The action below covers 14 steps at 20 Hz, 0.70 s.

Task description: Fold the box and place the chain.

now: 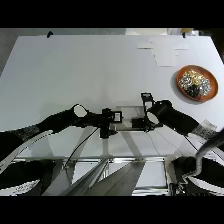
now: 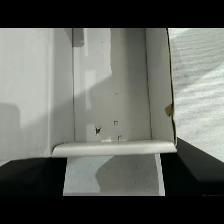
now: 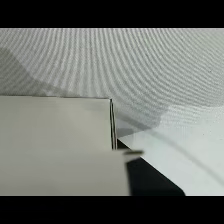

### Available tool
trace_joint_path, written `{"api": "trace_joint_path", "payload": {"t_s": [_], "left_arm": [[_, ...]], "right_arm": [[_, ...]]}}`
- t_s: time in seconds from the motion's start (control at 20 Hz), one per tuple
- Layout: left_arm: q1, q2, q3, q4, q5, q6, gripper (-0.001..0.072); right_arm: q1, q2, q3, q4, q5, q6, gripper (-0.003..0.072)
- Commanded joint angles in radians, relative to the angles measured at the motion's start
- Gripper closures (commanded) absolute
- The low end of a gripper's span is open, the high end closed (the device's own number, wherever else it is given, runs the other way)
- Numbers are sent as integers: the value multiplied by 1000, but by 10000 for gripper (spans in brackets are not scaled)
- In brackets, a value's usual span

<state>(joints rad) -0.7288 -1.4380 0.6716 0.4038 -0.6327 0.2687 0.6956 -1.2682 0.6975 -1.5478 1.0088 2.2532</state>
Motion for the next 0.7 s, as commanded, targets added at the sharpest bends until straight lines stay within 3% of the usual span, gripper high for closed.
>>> {"api": "trace_joint_path", "payload": {"t_s": [0.0,0.2,0.25,0.35,0.45,0.6,0.65], "left_arm": [[0,1,0,0,0,0,576],[0,1,0,0,0,0,576],[0,1,0,0,0,0,576],[0,1,0,0,0,0,576],[0,1,0,1,0,0,576],[0,1,0,1,0,0,576],[0,1,0,0,0,0,576]], "right_arm": [[0,-5,-1,-2,-1,1,673],[0,-5,-1,-5,-3,-3,672],[0,0,-1,-5,-3,-3,643],[0,28,-1,-10,-2,-38,469],[0,78,-1,-25,37,-89,455],[0,170,-1,-28,126,-205,274],[0,209,0,-28,129,-232,274]]}}
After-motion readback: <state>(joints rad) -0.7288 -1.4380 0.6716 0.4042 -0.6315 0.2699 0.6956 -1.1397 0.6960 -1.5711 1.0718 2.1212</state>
